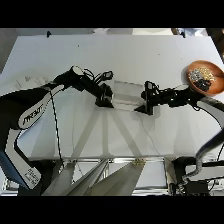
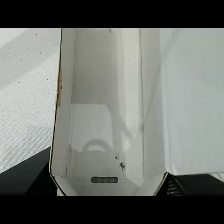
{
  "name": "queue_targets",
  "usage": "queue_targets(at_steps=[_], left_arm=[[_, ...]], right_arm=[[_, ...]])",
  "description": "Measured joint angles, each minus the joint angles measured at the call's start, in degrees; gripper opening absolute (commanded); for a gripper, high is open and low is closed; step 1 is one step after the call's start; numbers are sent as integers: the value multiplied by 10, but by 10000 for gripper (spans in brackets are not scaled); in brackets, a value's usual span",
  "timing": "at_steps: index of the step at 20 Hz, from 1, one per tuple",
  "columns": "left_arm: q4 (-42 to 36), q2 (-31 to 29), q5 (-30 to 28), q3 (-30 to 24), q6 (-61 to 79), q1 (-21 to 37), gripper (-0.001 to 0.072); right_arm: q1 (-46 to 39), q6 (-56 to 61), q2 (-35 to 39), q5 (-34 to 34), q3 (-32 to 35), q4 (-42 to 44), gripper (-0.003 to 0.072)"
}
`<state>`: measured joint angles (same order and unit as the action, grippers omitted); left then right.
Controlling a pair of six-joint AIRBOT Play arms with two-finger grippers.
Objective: Fold the box and place the chain.
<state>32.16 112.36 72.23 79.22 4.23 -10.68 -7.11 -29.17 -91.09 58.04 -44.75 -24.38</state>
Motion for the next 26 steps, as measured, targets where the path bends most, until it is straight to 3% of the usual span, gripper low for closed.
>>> queue_targets(at_steps=[8,13,18,26], left_arm=[[5,-24,-17,-22,80,9,700],[-33,-30,-24,-39,134,10,700],[-60,-32,-32,-42,149,8,699],[-43,-32,-40,-44,146,-3,695]], right_arm=[[0,0,0,1,0,-1,548],[0,0,0,0,0,0,548],[0,0,0,-1,0,1,548],[0,0,0,0,0,0,548]])
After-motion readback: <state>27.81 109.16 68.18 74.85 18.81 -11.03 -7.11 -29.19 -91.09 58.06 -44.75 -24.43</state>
